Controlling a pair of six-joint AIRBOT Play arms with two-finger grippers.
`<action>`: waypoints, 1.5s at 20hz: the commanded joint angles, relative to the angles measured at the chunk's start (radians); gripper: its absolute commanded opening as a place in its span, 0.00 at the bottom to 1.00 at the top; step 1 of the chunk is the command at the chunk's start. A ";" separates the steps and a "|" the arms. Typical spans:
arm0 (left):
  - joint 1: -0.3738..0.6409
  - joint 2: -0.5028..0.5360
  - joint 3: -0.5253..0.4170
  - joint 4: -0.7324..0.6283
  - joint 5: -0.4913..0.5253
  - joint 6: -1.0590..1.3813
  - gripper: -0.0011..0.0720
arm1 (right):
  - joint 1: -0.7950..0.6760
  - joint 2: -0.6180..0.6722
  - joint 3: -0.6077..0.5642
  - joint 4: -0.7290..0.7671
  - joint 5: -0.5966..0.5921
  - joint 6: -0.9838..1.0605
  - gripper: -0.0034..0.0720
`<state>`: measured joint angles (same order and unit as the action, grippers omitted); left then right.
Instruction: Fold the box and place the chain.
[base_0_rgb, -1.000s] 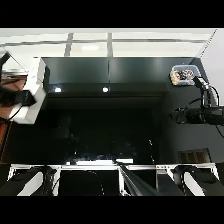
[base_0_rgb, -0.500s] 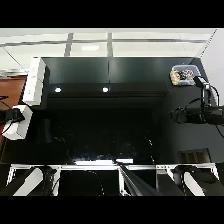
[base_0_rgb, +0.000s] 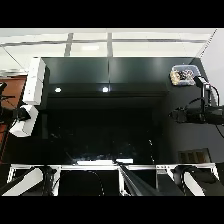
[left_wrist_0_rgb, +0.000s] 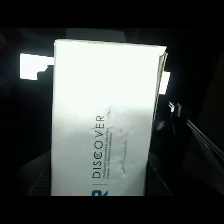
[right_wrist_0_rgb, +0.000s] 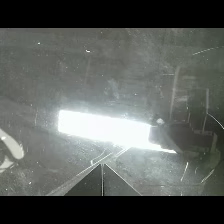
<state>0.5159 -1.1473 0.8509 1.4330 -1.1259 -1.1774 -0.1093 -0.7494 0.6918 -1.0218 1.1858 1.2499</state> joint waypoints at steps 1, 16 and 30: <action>0.001 -0.022 0.000 -0.020 0.083 0.014 0.49 | 0.000 0.000 0.000 0.000 -0.001 0.000 0.08; 0.001 -0.084 0.002 -0.072 0.215 0.123 0.50 | 0.000 0.000 0.000 0.000 -0.001 0.023 0.08; 0.000 -0.080 0.053 -0.055 0.211 0.098 0.99 | 0.000 0.000 0.000 0.000 -0.003 0.037 0.08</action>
<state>0.5159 -1.2293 0.8726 1.3758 -0.8852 -1.0615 -0.1093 -0.7494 0.6922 -1.0218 1.1851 1.2877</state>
